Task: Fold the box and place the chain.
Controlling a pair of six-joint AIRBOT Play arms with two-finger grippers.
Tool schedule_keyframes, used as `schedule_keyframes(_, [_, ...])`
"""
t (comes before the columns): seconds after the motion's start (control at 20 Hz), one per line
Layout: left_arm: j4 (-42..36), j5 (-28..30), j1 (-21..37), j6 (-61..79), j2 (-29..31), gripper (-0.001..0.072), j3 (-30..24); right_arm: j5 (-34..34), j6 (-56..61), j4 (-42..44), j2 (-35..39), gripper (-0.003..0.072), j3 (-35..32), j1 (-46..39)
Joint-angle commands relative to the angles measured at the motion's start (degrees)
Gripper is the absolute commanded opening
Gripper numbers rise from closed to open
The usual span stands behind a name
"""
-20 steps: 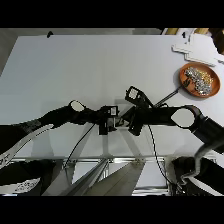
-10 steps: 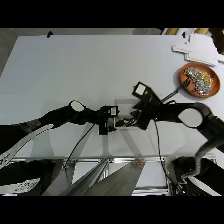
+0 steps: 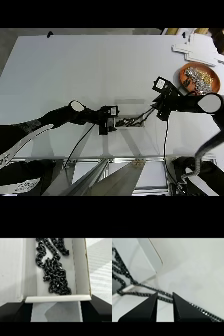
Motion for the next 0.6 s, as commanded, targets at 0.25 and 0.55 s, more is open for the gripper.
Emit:
schedule_keyframes(0.25, [0.0,0.0,0.0,0.02,0.0,0.0141,0.02,2.16,-19.63,2.38,-12.0,0.0307,-0.13,-1.86])
schedule_keyframes(0.55, [0.0,0.02,0.0,0.02,0.0,0.0141,0.02,1.95,-26.84,6.36,-15.98,0.0294,-0.17,-1.84])
